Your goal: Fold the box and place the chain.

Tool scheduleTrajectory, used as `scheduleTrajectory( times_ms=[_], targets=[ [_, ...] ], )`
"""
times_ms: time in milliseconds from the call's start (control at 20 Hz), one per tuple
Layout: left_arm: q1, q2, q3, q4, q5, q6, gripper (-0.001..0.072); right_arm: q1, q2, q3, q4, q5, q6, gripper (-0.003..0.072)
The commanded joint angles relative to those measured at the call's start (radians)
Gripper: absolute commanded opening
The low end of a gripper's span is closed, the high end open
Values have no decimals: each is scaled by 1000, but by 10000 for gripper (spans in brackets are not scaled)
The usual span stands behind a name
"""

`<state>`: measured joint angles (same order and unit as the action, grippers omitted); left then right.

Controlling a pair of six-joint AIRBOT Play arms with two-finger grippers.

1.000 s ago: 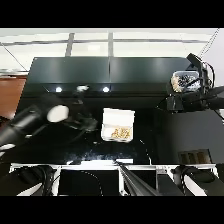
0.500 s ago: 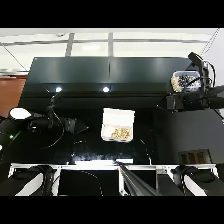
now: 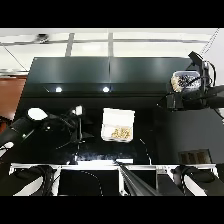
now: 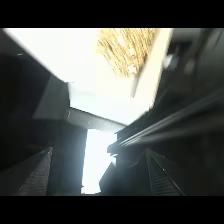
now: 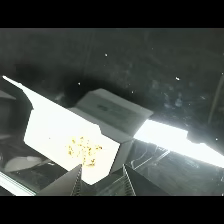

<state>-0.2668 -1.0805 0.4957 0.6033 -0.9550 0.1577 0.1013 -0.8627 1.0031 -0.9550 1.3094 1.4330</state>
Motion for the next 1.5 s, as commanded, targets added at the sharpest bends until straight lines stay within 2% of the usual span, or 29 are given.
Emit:
scheduleTrajectory(
  times_ms=[0, 150, 350, 700, 900, 1250, 1450],
  targets=[
    [-93, -46, 13, 6, 120, 130, 711, 0, 0, 0, 1, -24, 3, 309],
    [-122, -127, 41, -36, 109, 154, 711, 0, 0, 0, 1, -35, 4, 309],
    [-132, -174, 64, -39, 110, 161, 711, 0, 0, 0, 0, -33, 11, 309],
    [-132, -177, 64, -45, 102, 176, 710, 0, 0, 0, 1, -36, 11, 309],
    [-136, -179, 64, -118, 95, 177, 711, 0, 0, 0, 1, -37, 11, 309],
    [-181, -196, 65, -106, 92, 176, 710, 0, 0, 0, 2, -31, 11, 309],
    [-182, -196, 65, -52, 90, 115, 710, 0, 0, 0, 2, -31, 11, 309]
  ],
)
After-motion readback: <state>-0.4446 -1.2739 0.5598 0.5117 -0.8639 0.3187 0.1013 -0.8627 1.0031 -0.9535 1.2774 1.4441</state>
